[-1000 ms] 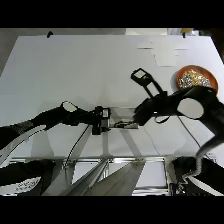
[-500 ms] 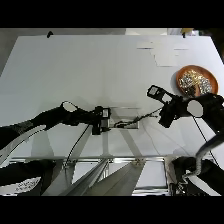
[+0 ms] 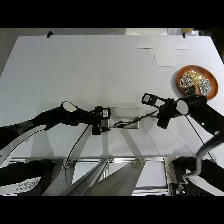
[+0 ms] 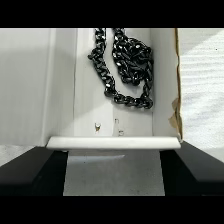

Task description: Fold the box and place the chain.

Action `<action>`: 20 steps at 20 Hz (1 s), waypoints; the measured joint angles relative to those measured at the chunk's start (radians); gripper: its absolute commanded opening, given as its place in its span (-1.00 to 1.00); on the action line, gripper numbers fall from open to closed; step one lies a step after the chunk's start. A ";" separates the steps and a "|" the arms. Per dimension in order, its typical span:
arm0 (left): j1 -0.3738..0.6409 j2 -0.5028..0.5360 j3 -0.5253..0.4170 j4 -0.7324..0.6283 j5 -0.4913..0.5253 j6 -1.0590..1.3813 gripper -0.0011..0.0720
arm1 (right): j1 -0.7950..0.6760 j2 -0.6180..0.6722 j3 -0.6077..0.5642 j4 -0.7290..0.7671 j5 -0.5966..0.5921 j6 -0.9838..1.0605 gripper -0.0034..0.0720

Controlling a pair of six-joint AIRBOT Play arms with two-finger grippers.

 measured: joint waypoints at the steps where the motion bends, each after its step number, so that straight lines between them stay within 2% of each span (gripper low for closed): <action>1: 0.000 0.000 0.000 0.000 0.000 0.000 -0.60 | 0.000 -0.008 -0.001 0.000 -0.007 -0.003 -0.38; 12: 0.000 0.000 0.000 0.000 0.000 0.000 -0.60 | 0.000 -0.100 0.000 0.047 -0.030 -0.013 -0.38; 20: 0.000 0.000 0.000 0.000 0.000 0.000 -0.60 | 0.000 -0.080 -0.003 0.033 -0.059 -0.011 -0.38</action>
